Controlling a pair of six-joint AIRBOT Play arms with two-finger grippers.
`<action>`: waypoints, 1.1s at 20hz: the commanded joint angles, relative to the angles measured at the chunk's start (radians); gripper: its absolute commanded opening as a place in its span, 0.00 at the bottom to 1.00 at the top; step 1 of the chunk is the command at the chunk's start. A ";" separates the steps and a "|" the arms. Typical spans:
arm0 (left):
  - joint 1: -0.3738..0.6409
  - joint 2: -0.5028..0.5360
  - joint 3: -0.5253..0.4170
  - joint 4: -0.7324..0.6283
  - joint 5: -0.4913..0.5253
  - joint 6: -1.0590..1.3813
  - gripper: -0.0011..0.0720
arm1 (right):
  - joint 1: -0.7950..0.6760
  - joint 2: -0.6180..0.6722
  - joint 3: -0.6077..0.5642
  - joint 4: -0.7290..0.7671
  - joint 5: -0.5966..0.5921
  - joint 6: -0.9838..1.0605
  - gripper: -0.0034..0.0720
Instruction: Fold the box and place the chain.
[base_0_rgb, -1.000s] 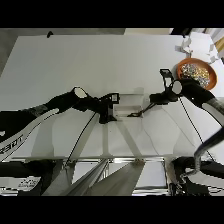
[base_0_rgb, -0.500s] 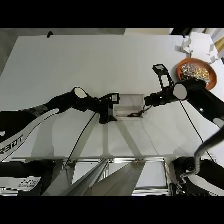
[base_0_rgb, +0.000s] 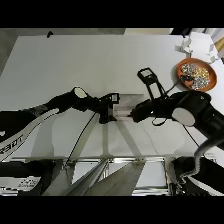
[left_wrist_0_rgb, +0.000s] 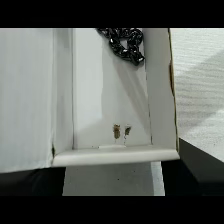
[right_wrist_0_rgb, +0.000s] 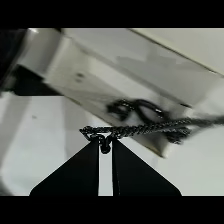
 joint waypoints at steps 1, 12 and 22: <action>0.001 0.000 0.000 0.000 0.000 0.000 0.30 | 0.095 -0.023 0.001 0.006 -0.160 0.033 0.06; 0.001 0.000 0.000 0.000 0.000 0.000 0.30 | 0.046 -0.298 0.001 0.011 -0.251 0.055 0.16; 0.001 0.000 0.000 0.000 0.000 0.000 0.30 | -0.123 -0.124 0.001 -0.027 0.028 0.002 0.29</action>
